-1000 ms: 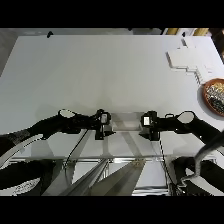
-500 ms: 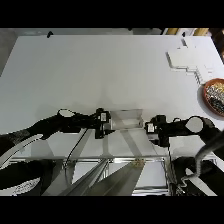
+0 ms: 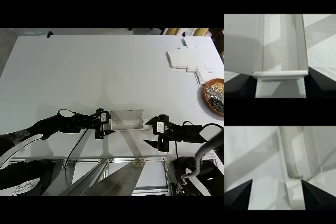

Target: Fold the box and place the chain.

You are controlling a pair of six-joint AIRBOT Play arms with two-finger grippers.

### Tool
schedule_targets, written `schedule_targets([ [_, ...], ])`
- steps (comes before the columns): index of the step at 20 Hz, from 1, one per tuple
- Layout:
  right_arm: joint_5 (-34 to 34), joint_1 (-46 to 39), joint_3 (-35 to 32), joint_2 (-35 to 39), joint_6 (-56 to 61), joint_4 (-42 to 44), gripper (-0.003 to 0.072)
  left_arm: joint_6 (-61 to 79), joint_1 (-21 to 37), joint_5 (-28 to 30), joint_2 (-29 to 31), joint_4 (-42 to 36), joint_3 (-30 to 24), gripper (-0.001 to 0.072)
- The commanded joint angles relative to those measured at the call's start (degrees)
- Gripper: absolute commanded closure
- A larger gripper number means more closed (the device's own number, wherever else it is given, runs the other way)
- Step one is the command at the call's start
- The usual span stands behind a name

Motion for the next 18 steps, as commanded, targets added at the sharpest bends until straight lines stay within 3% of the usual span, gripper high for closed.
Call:
schedule_targets([
  [1, -2.6, 0.0, 0.0, 5.0, 5.2, 8.0, 0.0048, 0.0, 0.0, 0.0, 0.0, 0.0, 0.0, 0.0460],
  [2, -5.2, 0.0, 0.0, 5.8, 8.7, 8.0, 0.0050, 0.0, 0.0, 0.0, 0.0, 0.0, 0.0, 0.0460],
  [4, -10.7, 0.0, 0.0, 6.3, 14.7, 8.0, 0.0171, 0.1, 0.0, 0.1, 0.0, -0.1, 0.0, 0.0462],
  [7, -16.3, 0.0, 0.0, 6.3, 17.9, 8.0, 0.0172, -0.3, 0.0, 0.1, 0.1, -0.9, 0.0, 0.0460],
  [11, -18.9, 0.0, 0.0, 6.3, 18.0, 7.9, 0.0172, -6.3, -0.1, 2.8, 3.2, 6.1, 0.8, 0.0334],
  [15, -18.9, 0.0, 0.0, 6.3, 18.0, 7.9, 0.0171, -21.5, -0.1, -3.7, 4.6, 21.4, 2.1, 0.0197],
  [16, -18.9, 0.0, 0.0, 6.3, 18.0, 7.9, 0.0171, -23.7, -0.1, -4.2, 4.6, 23.5, 2.1, 0.0189],
  [18, -18.9, 0.0, 0.0, 6.3, 17.8, 7.6, 0.0170, -23.7, -0.1, -3.1, 4.6, 22.1, 2.1, 0.0069],
])
